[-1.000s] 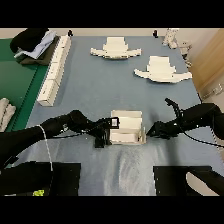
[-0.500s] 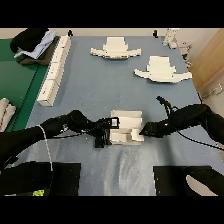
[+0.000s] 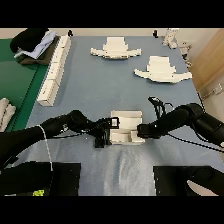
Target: Fold the box.
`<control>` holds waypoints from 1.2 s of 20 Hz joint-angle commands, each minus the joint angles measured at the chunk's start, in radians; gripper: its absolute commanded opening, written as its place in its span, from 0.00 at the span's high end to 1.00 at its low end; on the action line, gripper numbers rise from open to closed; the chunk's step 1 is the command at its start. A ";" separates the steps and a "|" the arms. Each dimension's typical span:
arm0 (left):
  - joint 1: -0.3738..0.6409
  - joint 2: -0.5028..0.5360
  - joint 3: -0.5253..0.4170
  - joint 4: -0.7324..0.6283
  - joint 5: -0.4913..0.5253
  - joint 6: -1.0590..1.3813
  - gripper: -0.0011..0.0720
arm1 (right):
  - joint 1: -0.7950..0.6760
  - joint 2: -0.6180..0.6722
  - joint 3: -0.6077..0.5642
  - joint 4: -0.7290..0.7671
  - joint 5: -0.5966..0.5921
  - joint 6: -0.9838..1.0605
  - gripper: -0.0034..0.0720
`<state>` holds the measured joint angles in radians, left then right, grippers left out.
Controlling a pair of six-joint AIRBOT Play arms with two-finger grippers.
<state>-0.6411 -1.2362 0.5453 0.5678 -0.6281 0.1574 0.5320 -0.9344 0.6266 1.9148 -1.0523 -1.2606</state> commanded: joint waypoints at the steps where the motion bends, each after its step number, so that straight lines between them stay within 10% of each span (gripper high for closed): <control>1: 0.000 0.000 0.001 0.000 0.000 0.000 0.40 | 0.102 -0.031 0.043 -0.132 0.007 0.215 0.51; 18: 0.000 0.000 0.001 0.000 0.000 0.000 0.40 | 0.289 -0.314 0.211 -0.376 -0.159 0.575 0.51; 24: 0.000 0.000 0.001 0.000 0.000 0.000 0.40 | 0.289 -0.315 0.211 -0.384 -0.159 0.578 0.95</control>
<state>-0.6411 -1.2362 0.5453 0.5686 -0.6281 0.1577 0.8196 -1.2457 0.8364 1.5368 -1.2106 -0.6880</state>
